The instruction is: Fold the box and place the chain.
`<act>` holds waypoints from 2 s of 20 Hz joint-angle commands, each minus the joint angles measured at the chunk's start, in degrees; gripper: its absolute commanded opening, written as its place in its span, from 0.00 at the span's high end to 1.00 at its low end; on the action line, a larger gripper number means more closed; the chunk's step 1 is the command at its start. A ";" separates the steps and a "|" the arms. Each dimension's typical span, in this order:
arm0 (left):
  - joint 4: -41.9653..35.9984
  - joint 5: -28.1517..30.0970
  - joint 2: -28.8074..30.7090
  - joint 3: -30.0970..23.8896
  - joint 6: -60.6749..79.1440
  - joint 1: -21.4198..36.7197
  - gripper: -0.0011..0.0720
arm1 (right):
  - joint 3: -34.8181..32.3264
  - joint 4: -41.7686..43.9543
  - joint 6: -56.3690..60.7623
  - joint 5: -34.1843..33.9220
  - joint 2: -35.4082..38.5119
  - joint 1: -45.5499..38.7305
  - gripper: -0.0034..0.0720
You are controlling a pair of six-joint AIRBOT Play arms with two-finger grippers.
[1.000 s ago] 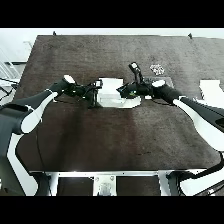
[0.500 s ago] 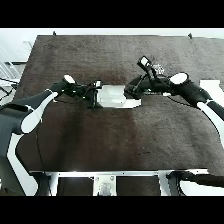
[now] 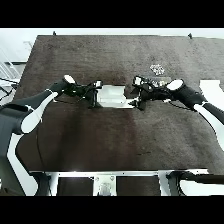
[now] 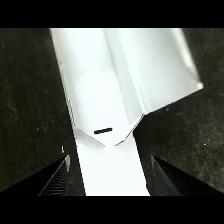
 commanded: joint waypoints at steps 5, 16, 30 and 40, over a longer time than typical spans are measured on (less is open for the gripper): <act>-0.02 0.11 0.00 0.00 0.04 0.02 0.35 | 2.49 0.26 -6.86 1.27 -5.42 0.52 0.13; -0.02 0.09 0.00 -0.02 0.04 0.02 0.35 | 8.13 0.44 -6.88 1.57 -10.91 3.65 0.60; -0.04 0.09 0.00 -0.02 0.02 0.02 0.35 | 8.15 3.34 -6.84 -3.96 -12.15 6.27 0.12; -0.04 0.26 0.00 -0.02 0.04 0.00 0.35 | 8.15 -7.63 13.55 2.12 -4.42 3.21 0.93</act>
